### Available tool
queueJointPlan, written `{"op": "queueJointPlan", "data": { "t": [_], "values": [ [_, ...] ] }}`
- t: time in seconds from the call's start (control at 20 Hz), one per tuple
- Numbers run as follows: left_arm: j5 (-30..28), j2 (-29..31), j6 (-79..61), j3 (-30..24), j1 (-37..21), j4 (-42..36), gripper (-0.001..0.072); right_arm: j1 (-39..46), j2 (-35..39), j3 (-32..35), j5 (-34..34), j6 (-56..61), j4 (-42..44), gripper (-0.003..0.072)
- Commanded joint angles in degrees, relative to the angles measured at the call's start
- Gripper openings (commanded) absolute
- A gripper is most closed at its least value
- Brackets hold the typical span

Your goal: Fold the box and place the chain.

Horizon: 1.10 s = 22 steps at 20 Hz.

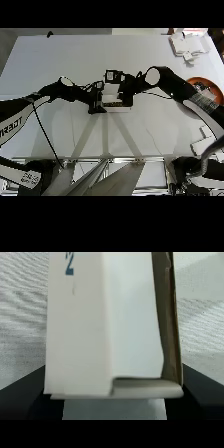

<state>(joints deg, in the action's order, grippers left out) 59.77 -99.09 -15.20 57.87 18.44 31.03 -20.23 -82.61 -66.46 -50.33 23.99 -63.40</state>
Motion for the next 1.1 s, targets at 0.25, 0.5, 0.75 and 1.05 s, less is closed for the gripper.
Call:
{"op": "queueJointPlan", "data": {
  "t": [0.25,0.5,0.75,1.05],
  "values": [
    [0.0,0.0,0.0,0.0,0.0,0.0,0.0319,-0.1,0.0,4.2,0.1,0.2,0.5,0.0303],
    [0.0,0.0,0.0,0.0,0.0,0.0,0.0319,-0.1,0.0,4.2,-0.2,0.2,1.0,0.0302],
    [0.0,0.0,0.0,0.0,0.0,0.0,0.0319,-0.2,0.0,4.3,-0.2,0.2,0.9,0.0297],
    [0.0,0.0,0.0,0.0,0.0,0.0,0.0319,-0.2,-0.2,4.9,-0.3,3.1,0.9,0.0335]
  ]
}}
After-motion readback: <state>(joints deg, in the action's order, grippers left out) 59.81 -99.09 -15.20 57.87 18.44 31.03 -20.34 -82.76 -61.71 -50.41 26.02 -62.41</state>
